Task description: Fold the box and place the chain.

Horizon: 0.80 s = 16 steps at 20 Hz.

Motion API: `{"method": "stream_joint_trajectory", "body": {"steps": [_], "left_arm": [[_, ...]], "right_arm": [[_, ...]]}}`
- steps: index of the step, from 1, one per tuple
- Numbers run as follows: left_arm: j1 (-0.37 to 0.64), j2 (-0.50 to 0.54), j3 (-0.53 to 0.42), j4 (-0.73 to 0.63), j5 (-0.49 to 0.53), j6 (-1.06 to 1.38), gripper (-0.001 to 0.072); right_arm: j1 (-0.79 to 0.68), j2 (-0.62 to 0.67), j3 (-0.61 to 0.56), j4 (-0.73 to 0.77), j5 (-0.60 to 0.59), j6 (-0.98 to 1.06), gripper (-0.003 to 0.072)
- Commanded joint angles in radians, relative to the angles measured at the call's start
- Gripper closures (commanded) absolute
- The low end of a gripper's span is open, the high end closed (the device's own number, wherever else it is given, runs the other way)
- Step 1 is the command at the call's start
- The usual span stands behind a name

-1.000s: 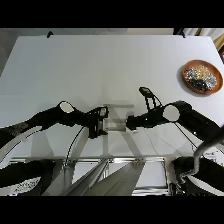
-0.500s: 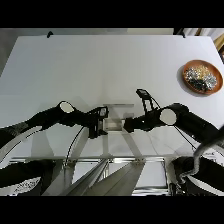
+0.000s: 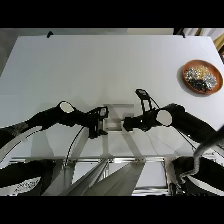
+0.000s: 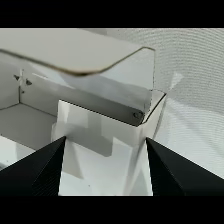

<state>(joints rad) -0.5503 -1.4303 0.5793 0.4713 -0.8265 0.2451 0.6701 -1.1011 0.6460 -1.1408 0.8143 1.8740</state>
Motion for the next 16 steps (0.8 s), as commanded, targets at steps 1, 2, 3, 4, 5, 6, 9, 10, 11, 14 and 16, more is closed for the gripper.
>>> {"method": "stream_joint_trajectory", "body": {"steps": [1,2,3,4,5,6,9,10,11,14,16], "left_arm": [[0.000,0.000,0.000,0.000,0.000,0.000,0.0435],[0.000,0.000,0.000,0.000,0.000,0.000,0.0435],[0.000,0.000,0.000,0.000,0.000,0.000,0.0435],[0.000,0.000,0.000,0.000,0.000,0.000,0.0435],[0.000,0.000,0.000,0.000,0.000,0.000,0.0435],[0.000,0.000,0.000,0.000,0.000,0.000,0.0435],[0.000,0.000,0.000,0.000,0.000,0.000,0.0435],[0.000,0.000,0.000,0.000,0.000,0.000,0.0435],[0.000,0.000,0.000,0.000,0.000,0.000,0.0435],[0.000,0.000,0.000,0.000,0.000,0.000,0.0435],[0.000,0.000,0.000,0.000,0.000,0.000,0.0435]], "right_arm": [[0.004,-0.006,0.000,-0.071,0.032,0.040,0.0158],[0.004,-0.006,0.000,-0.080,0.035,0.041,0.0158],[0.004,-0.006,0.000,-0.083,0.034,0.041,0.0158],[0.004,-0.006,0.001,-0.082,0.030,0.041,0.0158],[0.003,-0.006,0.006,-0.082,0.030,0.041,0.0157],[0.003,-0.006,0.016,-0.082,0.030,0.040,0.0157],[0.003,-0.006,0.043,-0.083,0.010,0.041,0.0157],[0.003,-0.006,0.044,-0.083,0.001,0.041,0.0157],[0.003,-0.006,0.044,-0.087,0.003,0.041,0.0157],[0.002,-0.006,0.043,-0.122,0.001,0.076,0.0157],[-0.005,-0.006,0.043,-0.135,0.000,0.087,0.0157]]}}
